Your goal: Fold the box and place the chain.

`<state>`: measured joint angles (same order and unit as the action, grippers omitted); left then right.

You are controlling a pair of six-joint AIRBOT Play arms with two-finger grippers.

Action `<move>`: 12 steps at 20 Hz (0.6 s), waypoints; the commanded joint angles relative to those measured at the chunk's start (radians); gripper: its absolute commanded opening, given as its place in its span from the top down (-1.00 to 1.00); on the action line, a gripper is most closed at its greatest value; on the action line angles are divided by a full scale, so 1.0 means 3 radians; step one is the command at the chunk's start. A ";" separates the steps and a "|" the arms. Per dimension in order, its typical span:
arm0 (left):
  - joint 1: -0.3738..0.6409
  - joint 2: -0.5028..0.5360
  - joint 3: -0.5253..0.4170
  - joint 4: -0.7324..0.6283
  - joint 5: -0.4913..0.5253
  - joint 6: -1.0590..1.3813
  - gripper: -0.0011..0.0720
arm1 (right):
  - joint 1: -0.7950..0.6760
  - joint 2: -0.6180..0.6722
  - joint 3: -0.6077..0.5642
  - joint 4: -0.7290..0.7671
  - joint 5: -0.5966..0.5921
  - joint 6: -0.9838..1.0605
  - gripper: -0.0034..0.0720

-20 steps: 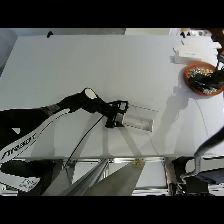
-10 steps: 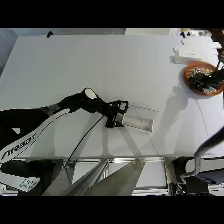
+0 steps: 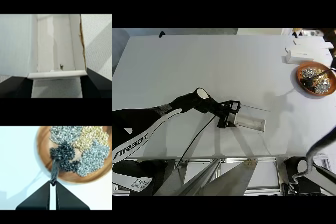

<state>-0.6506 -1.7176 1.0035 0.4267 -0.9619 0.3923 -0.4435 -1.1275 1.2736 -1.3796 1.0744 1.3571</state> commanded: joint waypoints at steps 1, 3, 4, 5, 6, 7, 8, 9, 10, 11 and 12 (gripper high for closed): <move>0.0003 0.0001 0.0000 0.0000 0.0001 0.0000 0.40 | 0.0000 0.0661 0.0003 0.0519 0.0434 -0.0174 0.86; 0.0003 0.0001 0.0000 0.0000 0.0001 0.0000 0.40 | 0.0000 0.0933 0.0003 0.0905 0.0675 -0.0285 0.86; 0.0003 0.0003 -0.0001 0.0000 0.0001 0.0000 0.40 | 0.0000 0.1048 0.0003 0.1017 0.0785 -0.0310 0.86; 0.0003 0.0003 0.0000 0.0000 0.0001 0.0001 0.40 | -0.0001 0.1164 0.0003 0.1097 0.0903 -0.0355 0.86; 0.0003 0.0001 0.0000 0.0000 0.0001 0.0001 0.40 | 0.0000 0.1263 0.0003 0.1128 0.0999 -0.0357 0.86; 0.0003 0.0003 -0.0001 0.0000 0.0001 0.0000 0.40 | 0.0000 0.1364 0.0003 0.1128 0.1083 -0.0356 0.86; 0.0003 0.0003 0.0000 0.0000 0.0001 0.0001 0.40 | 0.0000 0.1461 0.0003 0.1128 0.1143 -0.0355 0.86; 0.0003 0.0003 0.0000 0.0000 0.0001 0.0001 0.40 | 0.0000 0.1563 0.0003 0.1142 0.1202 -0.0354 0.86; 0.0003 0.0003 -0.0001 0.0000 0.0001 0.0001 0.40 | 0.0000 0.1651 0.0003 0.1191 0.1247 -0.0352 0.86; 0.0003 0.0001 0.0000 0.0000 0.0001 0.0000 0.40 | 0.0000 0.1742 0.0003 0.1287 0.1293 -0.0352 0.86; 0.0003 0.0001 0.0000 0.0000 0.0001 0.0000 0.40 | 0.0000 0.1820 0.0003 0.1404 0.1331 -0.0354 0.86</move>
